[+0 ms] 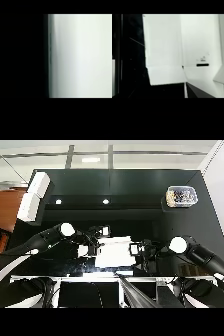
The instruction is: Fold the box and place the chain.
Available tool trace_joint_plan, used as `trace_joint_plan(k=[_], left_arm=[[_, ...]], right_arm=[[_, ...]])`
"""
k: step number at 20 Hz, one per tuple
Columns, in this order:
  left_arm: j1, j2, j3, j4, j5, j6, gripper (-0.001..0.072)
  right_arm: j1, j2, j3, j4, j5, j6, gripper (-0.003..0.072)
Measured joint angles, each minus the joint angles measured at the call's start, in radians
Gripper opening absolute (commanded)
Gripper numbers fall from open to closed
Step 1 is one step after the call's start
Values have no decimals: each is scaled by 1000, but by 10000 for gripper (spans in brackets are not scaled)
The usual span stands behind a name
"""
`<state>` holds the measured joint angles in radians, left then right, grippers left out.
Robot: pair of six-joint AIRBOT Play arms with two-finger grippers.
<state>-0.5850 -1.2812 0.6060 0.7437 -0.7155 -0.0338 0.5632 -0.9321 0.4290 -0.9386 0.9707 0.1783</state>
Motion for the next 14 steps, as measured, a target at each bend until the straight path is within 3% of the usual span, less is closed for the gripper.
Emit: trace_joint_plan(k=[6,14], left_arm=[[0,0,0,0,0,0,28],[0,0,0,0,0,0,28]], right_arm=[[109,-4,-20,-3,-133,-3,719],[135,-21,-25,-6,-219,-1,714]])
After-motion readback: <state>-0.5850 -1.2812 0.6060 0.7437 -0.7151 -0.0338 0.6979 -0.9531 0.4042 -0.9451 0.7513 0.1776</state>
